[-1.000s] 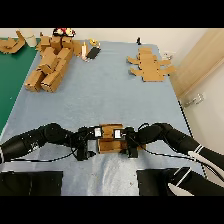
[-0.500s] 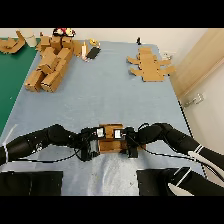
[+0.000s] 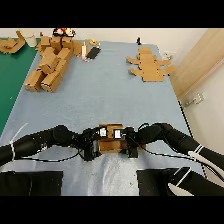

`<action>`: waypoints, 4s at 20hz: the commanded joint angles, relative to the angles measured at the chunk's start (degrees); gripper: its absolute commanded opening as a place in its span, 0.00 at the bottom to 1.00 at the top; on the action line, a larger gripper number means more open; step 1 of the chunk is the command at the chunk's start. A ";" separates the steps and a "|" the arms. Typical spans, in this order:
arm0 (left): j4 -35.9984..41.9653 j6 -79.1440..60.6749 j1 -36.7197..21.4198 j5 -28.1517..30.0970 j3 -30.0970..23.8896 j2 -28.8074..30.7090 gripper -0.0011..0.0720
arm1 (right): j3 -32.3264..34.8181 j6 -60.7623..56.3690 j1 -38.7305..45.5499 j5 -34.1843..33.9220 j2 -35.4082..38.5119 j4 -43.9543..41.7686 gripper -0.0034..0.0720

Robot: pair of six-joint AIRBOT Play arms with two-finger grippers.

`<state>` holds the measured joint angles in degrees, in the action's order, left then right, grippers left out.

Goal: Fold the box.

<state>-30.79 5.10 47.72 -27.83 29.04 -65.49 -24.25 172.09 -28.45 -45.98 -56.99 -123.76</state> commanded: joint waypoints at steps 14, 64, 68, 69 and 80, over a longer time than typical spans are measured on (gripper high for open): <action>1.55 -3.02 0.52 0.92 0.42 -2.08 0.96 | 0.02 0.00 0.02 0.02 -0.02 -0.02 0.73; 3.98 -4.46 0.50 1.77 0.44 -2.91 0.64 | -3.58 -8.35 0.02 -6.34 1.11 1.68 1.00; 3.98 -4.46 0.50 1.77 0.44 -2.91 0.64 | -3.76 -15.17 0.02 -6.58 1.62 6.84 1.00; 3.98 -4.44 0.50 1.77 0.44 -2.91 0.64 | -3.76 -16.37 0.02 -6.60 1.81 7.63 1.00; 3.98 -4.46 0.50 1.77 0.44 -2.91 0.64 | -3.76 -27.56 0.02 -11.80 10.08 19.28 0.99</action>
<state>-26.81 0.62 48.21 -26.09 29.45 -68.40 -27.94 149.71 -28.47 -54.46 -49.84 -109.30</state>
